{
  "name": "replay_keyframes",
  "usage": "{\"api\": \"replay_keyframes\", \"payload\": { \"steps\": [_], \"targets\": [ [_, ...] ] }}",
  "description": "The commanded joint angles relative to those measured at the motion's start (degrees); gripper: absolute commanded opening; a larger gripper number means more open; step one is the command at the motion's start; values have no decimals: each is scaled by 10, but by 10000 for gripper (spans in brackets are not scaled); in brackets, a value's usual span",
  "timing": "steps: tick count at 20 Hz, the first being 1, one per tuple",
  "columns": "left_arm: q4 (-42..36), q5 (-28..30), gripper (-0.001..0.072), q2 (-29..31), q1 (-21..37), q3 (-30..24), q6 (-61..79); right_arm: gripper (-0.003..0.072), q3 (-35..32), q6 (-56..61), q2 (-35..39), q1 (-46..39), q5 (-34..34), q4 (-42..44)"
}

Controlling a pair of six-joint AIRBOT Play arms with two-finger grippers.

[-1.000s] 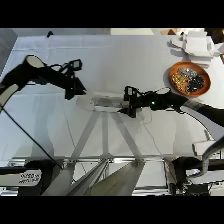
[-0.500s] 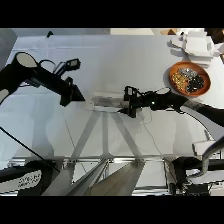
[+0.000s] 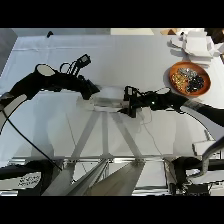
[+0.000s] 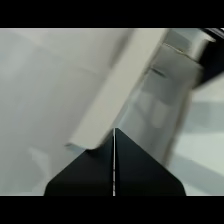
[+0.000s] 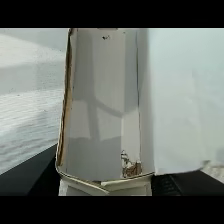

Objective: Fold the box and place the chain.

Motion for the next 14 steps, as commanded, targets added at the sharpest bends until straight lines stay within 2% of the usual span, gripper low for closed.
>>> {"api": "replay_keyframes", "payload": {
  "steps": [1, 5, 7, 11, 14],
  "targets": [
    [-43, 83, 6, -40, -2, -2, -23, 498, 1, 0, 0, 0, 0, 0],
    [-43, 72, 5, -81, -2, -2, -24, 498, 1, 0, 0, 0, 0, 0],
    [-43, 68, 6, -83, -2, -2, -23, 498, 1, 0, 0, 0, 0, 0],
    [-37, 44, 6, -59, 2, -2, -23, 498, 1, 0, 0, 0, 0, 0],
    [-33, -11, 11, -16, 26, -2, -23, 498, 1, 0, 0, 0, 0, 0]
  ]
}}
